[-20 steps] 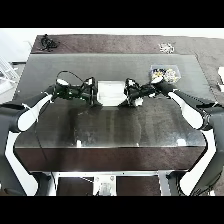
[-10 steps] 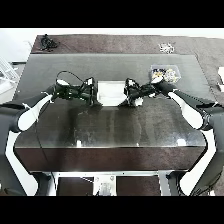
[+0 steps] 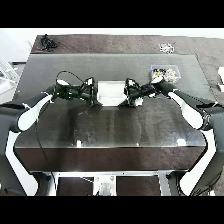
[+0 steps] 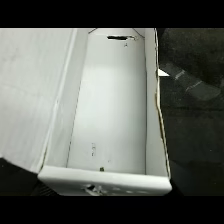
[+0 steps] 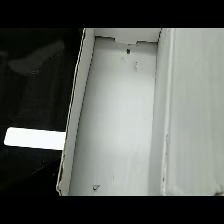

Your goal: Fold the box and place the chain.

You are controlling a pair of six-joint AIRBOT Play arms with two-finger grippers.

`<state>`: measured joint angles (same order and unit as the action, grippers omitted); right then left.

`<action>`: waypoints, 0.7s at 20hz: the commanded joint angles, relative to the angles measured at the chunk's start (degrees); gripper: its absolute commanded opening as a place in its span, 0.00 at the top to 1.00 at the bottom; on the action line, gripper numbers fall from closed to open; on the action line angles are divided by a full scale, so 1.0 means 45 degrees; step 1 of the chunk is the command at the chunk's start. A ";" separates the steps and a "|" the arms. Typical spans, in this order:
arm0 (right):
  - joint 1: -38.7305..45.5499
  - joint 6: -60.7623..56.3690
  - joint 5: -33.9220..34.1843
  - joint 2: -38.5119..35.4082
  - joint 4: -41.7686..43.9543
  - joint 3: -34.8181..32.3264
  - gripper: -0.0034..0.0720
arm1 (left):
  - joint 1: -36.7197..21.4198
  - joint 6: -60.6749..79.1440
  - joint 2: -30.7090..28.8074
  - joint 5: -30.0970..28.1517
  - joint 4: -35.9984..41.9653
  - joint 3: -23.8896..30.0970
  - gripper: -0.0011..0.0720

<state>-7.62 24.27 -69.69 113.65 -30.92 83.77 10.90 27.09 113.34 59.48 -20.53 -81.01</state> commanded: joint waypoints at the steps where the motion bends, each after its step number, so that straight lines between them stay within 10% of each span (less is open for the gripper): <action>1: -0.0015 -0.0005 -0.0005 0.0005 0.0005 0.0000 0.21 | 0.0005 -0.0010 -0.0010 -0.0019 0.0005 0.0000 0.25; 14: -0.0024 -0.0005 -0.0005 0.0005 0.0112 0.0000 0.21 | 0.0005 -0.0010 -0.0015 -0.0019 0.0005 0.0000 0.25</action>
<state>-7.64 24.27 -69.71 113.65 -30.87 83.77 10.90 27.05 113.34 59.42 -20.49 -81.01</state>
